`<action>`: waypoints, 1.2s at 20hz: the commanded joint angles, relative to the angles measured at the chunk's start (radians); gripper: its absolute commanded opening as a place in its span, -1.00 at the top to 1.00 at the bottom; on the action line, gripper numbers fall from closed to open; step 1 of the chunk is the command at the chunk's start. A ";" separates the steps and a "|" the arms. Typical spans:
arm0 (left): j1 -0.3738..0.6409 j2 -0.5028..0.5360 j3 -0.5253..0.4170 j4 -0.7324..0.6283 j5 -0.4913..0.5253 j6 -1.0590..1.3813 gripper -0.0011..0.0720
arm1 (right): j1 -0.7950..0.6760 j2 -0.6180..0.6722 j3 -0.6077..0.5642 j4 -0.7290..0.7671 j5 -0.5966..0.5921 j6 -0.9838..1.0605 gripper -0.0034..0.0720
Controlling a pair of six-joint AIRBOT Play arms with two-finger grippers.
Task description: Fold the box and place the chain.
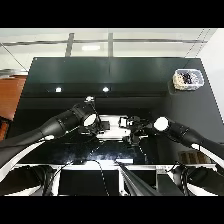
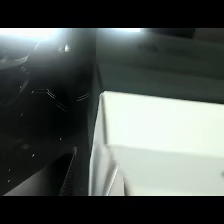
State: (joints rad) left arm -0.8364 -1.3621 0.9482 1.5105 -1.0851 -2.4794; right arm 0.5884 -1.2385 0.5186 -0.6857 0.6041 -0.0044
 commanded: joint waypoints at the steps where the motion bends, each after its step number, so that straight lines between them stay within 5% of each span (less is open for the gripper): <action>1: -0.006 -0.045 0.044 0.006 -0.014 0.032 0.05 | 0.000 0.000 0.000 0.000 0.001 0.000 0.10; 19: -0.010 -0.081 0.048 0.004 -0.023 0.046 0.08 | 0.000 0.000 0.000 0.000 0.000 0.000 0.10; 20: -0.010 -0.081 0.048 0.004 -0.023 0.055 0.30 | 0.000 0.000 0.000 0.000 0.000 0.000 0.10; 22: -0.010 -0.081 0.048 0.001 -0.023 0.068 0.43 | 0.000 0.000 0.000 0.000 0.000 0.000 0.10; 23: -0.010 -0.081 0.048 -0.001 -0.023 0.069 0.78 | 0.000 0.000 0.000 0.000 0.000 0.000 0.10; 24: -0.012 -0.081 0.048 -0.003 -0.021 0.072 0.89 | 0.000 0.000 0.000 0.000 0.000 0.000 0.10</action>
